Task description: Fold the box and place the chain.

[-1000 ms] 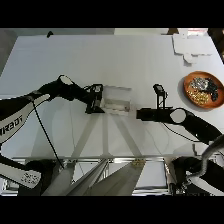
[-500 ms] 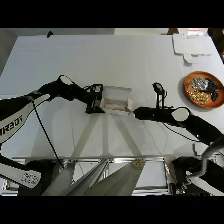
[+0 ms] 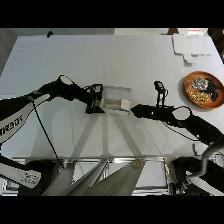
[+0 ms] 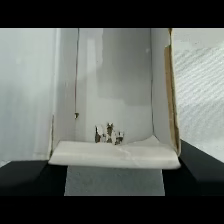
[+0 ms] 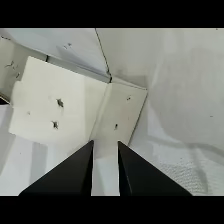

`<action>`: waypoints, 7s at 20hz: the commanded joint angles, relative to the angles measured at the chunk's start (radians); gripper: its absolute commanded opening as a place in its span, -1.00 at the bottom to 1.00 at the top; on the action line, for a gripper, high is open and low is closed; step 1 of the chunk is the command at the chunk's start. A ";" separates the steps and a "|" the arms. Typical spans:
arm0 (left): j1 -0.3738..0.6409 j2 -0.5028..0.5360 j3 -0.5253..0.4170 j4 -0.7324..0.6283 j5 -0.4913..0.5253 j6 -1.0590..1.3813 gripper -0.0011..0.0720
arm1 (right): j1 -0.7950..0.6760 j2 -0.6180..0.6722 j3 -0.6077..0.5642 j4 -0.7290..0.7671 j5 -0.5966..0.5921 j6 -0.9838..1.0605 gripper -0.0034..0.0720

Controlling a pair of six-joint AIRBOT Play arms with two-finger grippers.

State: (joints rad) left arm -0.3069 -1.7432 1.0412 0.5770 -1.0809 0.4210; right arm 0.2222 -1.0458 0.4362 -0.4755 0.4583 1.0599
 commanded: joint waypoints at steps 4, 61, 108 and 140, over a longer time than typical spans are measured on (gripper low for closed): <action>0.000 0.000 0.000 0.000 0.000 0.000 0.06 | 0.001 0.027 0.007 0.001 -0.031 -0.039 -0.49; 0.000 0.000 0.000 0.000 0.000 0.000 0.06 | 0.165 -0.037 0.174 -0.639 -0.109 0.532 0.15; 0.000 0.000 0.000 0.000 0.000 0.000 0.06 | -0.286 -0.013 0.028 -0.261 0.262 -0.121 -0.89; 0.000 0.000 0.000 0.000 0.000 0.000 0.06 | -0.277 -0.214 0.026 0.304 0.382 -0.415 -0.79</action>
State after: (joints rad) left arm -0.3069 -1.7428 1.0412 0.5770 -1.0813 0.4210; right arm -0.0563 -1.2823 0.4614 -0.2428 0.8112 0.6529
